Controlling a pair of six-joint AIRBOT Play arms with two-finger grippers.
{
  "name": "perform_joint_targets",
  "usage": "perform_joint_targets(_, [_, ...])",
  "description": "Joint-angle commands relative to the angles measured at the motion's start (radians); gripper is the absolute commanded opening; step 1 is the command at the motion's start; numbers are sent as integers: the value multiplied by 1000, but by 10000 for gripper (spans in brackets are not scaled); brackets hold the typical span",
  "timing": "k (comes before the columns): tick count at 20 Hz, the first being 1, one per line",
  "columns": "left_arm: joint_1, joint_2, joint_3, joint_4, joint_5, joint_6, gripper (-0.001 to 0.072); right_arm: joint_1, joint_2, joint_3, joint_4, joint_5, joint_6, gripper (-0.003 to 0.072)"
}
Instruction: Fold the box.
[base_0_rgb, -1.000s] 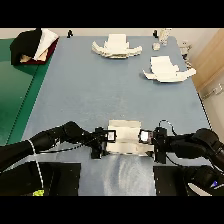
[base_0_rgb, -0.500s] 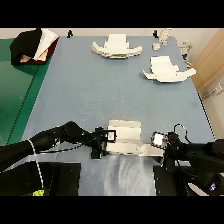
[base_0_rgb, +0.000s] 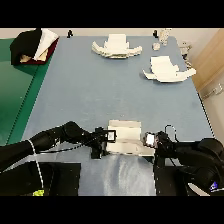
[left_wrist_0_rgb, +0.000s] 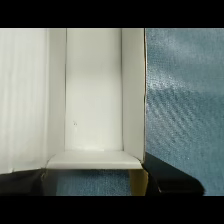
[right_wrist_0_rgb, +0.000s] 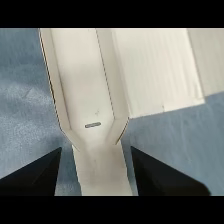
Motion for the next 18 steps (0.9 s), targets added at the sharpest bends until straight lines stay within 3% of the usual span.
perform_joint_targets(1, [0, 0, 0, 1, 0, 0, 395, 0, -99, -3, 80, 114, -122, 667])
perform_joint_targets(4, [0, 0, 0, 0, 0, 0, 395, 0, -139, 5, 88, 153, -164, 639])
perform_joint_targets(5, [0, 0, 0, 0, 0, 0, 395, 0, -140, 8, 93, 149, -168, 496])
perform_joint_targets(6, [0, 0, 0, 0, 0, 0, 395, 0, -140, 10, 95, 143, -171, 398])
perform_joint_targets(11, [0, 0, 0, 0, 0, 0, 396, 0, -140, 10, 78, 141, -171, 295])
perform_joint_targets(12, [0, 0, 0, 0, 0, 0, 395, 0, -140, 10, 66, 140, -171, 308])
perform_joint_targets(14, [0, 0, 0, 0, 0, 0, 395, 0, -140, 10, 52, 137, -171, 498])
perform_joint_targets(15, [0, 0, 0, 0, 0, 0, 395, 0, -135, 10, 51, 127, -171, 530])
perform_joint_targets(18, [0, 0, 0, 0, 0, 0, 395, 0, -124, 10, 30, 77, -170, 530])
